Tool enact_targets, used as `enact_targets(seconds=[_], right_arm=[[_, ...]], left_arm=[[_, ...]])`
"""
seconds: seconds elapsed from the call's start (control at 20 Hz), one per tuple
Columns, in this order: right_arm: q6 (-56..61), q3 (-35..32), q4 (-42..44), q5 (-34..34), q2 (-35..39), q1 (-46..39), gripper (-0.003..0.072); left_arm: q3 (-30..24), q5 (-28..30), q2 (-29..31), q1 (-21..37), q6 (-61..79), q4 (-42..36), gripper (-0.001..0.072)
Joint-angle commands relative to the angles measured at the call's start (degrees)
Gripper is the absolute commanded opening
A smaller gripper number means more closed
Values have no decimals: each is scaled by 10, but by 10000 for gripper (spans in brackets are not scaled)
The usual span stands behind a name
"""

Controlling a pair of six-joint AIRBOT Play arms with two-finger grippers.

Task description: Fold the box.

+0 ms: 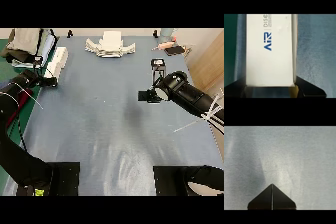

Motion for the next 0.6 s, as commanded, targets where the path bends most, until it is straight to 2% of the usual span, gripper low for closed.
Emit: enact_targets(seconds=[0.0, 0.2, 0.25, 0.3, 0.4, 0.55], right_arm=[[0, 1, 5, 0, 0, 0, 2], [0, 1, 9, 0, 0, 0, 1], [0, 1, 10, 0, 0, 0, 2], [0, 1, 10, 0, 0, 0, 1], [0, 1, 12, 0, 0, 0, 2], [0, 1, 17, 1, 0, 0, 2]], left_arm=[[5, 7, -6, 1, -1, 0, 520], [5, 8, -6, 1, -1, 0, 522], [5, 8, -6, 1, -1, 0, 562], [5, 8, -6, 1, -1, 0, 692], [5, 4, -6, 2, -1, 0, 694], [5, -74, 17, 14, -1, 23, 694]])
